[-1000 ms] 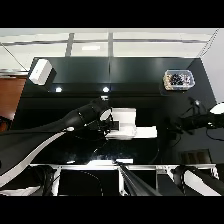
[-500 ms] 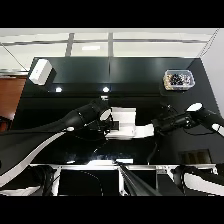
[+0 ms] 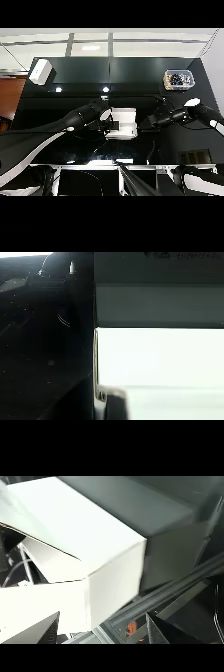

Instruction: Fold the box and place the chain.

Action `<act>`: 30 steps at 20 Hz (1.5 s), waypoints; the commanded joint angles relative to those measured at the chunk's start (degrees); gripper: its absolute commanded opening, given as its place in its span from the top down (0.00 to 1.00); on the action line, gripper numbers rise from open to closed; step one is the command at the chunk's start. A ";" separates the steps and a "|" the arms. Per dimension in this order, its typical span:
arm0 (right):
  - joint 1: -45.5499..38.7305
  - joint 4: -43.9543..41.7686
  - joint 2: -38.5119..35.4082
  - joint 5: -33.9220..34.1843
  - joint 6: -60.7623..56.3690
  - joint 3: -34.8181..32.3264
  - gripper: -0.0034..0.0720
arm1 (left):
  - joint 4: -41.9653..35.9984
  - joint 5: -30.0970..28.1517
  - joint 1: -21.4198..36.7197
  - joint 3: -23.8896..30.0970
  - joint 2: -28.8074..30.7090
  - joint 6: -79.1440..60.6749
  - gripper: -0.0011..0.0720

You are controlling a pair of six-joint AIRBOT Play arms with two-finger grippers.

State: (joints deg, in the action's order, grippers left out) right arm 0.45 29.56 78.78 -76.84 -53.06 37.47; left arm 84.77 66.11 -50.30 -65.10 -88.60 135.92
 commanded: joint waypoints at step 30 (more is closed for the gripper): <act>42.05 53.88 -0.39 13.38 -77.00 15.32 0.64 | 0.02 -0.04 0.02 -0.02 -0.02 -0.02 0.95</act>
State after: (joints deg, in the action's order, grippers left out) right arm 42.41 83.81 77.34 -63.20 -129.62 52.73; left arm 84.73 66.02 -50.30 -65.10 -88.62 135.87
